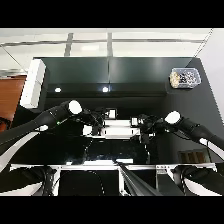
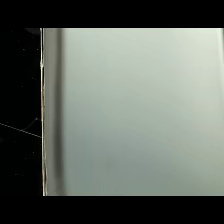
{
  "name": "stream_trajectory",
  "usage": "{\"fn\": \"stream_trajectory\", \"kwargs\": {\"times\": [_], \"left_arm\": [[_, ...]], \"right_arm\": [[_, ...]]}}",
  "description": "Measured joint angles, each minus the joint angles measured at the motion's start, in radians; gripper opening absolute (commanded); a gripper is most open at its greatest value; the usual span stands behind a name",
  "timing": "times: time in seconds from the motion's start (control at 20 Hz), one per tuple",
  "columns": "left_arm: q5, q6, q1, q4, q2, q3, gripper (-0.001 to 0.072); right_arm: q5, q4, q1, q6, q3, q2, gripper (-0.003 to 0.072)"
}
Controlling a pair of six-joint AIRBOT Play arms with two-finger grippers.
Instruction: Fold the box and place the chain.
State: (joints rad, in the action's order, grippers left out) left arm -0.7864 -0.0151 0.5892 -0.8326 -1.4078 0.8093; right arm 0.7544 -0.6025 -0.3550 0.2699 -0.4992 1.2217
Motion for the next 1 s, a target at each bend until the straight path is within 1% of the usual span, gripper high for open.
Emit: {"fn": "stream_trajectory", "kwargs": {"times": [0.65, 0.7, 0.8, 0.95, 1.0], "left_arm": [[0.009, 0.0, 0.0, 0.003, 0.0, 0.0, 0.0029], [0.01, 0.0, 0.0, 0.003, 0.0, 0.0, 0.0043], [0.024, -0.003, 0.0, -0.011, -0.001, -0.001, 0.0225], [0.025, -0.002, 0.0, -0.002, 0.0, 0.001, 0.023], [0.021, -0.001, 0.0, -0.002, 0.001, 0.001, 0.0281]], "right_arm": [[0.001, 0.0, 0.0, 0.0, 0.0, 0.0, 0.0199], [0.001, 0.0, 0.0, 0.0, 0.0, 0.0, 0.0199], [0.001, 0.0, 0.0, 0.0, 0.0, 0.0, 0.0199], [0.001, 0.0, 0.0, 0.0, 0.0, 0.0, 0.0199], [0.001, 0.0, 0.0, 0.0, 0.0, 0.0, 0.0199]]}}
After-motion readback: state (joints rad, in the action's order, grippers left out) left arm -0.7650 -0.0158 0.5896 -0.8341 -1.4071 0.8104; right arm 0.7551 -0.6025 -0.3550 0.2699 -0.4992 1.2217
